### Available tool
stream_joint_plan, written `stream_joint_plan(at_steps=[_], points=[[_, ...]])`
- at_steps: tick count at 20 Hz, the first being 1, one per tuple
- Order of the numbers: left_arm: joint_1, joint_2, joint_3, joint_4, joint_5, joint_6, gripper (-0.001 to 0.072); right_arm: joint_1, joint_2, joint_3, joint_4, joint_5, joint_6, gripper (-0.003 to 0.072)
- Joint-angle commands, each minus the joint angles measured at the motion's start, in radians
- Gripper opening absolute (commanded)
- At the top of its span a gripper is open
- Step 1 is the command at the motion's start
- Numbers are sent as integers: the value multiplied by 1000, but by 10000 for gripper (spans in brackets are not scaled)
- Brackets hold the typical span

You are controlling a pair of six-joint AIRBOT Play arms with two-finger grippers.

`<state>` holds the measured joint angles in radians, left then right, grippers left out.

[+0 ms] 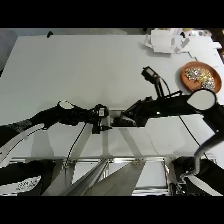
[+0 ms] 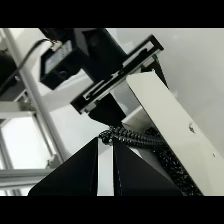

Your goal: Fold the box and place the chain.

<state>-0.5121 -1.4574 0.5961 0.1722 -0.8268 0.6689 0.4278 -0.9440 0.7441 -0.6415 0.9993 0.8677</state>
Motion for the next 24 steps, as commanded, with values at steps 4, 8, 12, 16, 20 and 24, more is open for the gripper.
stream_joint_plan(at_steps=[4, 8, 12, 16, 20, 24], points=[[0, 0, 0, 0, 0, 0, 137, 53, -106, 18, -24, -72, -5, 201], [0, 0, 0, 0, 0, 0, 137, 53, -112, 165, -193, -11, -4, 200], [0, 0, 0, 0, 0, 0, 137, 53, -169, 253, -364, 1, -18, 78], [0, 0, 0, 0, 0, 0, 137, 87, -274, 253, -421, 8, -115, 78], [0, 0, 0, 0, 0, 0, 137, 195, -352, 253, -434, 7, -251, 91], [0, 0, 0, 0, 0, 0, 137, 232, -352, 253, -435, 41, -301, 134]])
